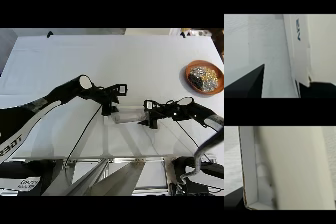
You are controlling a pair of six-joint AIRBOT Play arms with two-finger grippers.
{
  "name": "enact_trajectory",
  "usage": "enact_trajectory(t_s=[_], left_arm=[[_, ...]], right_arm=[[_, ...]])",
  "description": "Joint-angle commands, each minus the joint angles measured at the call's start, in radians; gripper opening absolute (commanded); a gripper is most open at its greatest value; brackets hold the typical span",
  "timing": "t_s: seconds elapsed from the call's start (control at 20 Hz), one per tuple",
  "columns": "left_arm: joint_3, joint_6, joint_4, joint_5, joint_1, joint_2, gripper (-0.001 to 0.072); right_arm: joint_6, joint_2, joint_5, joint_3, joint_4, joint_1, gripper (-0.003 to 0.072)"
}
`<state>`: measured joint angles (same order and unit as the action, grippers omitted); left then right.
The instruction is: Fold the box and place the chain.
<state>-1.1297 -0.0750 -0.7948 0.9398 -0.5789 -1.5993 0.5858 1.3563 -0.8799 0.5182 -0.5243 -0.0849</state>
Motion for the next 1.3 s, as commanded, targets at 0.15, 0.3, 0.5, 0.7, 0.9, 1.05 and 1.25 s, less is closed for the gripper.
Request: enact_trajectory(t_s=[0.15, 0.3, 0.5, 0.7, 0.9, 1.05, 1.25], left_arm=[[-0.001, -0.273, -0.306, 0.15, 0.068, 0.144, 0.0465], [-0.001, -0.387, -0.34, 0.236, 0.081, 0.234, 0.0394], [0.0, -0.402, -0.222, 0.335, 0.04, 0.3, 0.0004], [0.012, -0.402, -0.043, 0.286, -0.075, 0.278, 0.0004], [0.012, -0.414, 0.054, 0.078, -0.179, 0.206, 0.0004], [0.012, -0.59, 0.054, -0.219, -0.179, 0.141, 0.0004], [0.012, -0.803, 0.051, -0.415, -0.161, 0.05, 0.0003]], right_arm=[[-0.001, 0.0, 0.001, -0.001, 0.002, 0.001, 0.0295], [-0.001, 0.0, 0.001, -0.001, 0.002, 0.001, 0.0295], [-0.001, 0.0, 0.001, -0.001, 0.002, 0.001, 0.0295], [-0.001, 0.0, 0.001, -0.001, 0.002, 0.001, 0.0295], [-0.001, 0.0, 0.001, -0.001, 0.002, 0.001, 0.0295], [-0.001, 0.0, 0.001, -0.001, 0.002, 0.001, 0.0295], [-0.001, 0.0, 0.001, -0.001, 0.002, 0.001, 0.0295]])
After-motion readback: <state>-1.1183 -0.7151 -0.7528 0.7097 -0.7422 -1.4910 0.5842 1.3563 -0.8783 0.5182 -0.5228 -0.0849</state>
